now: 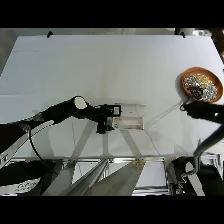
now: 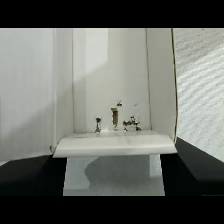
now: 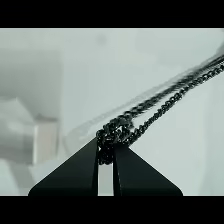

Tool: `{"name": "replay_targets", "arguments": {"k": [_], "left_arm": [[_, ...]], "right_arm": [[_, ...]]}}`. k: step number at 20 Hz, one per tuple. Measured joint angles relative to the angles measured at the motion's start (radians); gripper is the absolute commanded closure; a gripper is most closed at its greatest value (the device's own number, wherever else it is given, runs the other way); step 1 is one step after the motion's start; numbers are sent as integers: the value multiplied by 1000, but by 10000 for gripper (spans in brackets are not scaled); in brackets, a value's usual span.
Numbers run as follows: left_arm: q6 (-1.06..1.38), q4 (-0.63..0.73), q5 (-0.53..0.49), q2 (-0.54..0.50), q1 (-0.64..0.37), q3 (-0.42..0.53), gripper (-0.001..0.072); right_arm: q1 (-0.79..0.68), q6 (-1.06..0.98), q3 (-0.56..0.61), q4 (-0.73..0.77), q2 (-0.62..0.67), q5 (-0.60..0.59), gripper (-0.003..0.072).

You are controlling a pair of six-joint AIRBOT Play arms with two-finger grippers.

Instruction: Fold the box and place the chain.

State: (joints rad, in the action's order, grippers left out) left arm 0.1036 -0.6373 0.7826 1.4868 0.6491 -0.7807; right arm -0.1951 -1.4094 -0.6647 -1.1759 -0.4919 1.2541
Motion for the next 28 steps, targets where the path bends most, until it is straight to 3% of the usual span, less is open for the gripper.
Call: {"name": "replay_targets", "arguments": {"k": [6, 11, 18, 28], "left_arm": [[0, 0, 0, 0, 0, 0, 457], [0, 0, 0, 0, 0, 0, 457], [0, 0, 0, 0, 0, 0, 457], [0, 0, 0, 0, 0, 0, 457]], "right_arm": [[214, -125, 148, 90, 175, -25, 669], [413, -206, 198, 166, 182, -188, 670], [682, -260, 211, 178, -25, -523, 669], [818, -266, 212, 183, -346, -734, 669]]}}
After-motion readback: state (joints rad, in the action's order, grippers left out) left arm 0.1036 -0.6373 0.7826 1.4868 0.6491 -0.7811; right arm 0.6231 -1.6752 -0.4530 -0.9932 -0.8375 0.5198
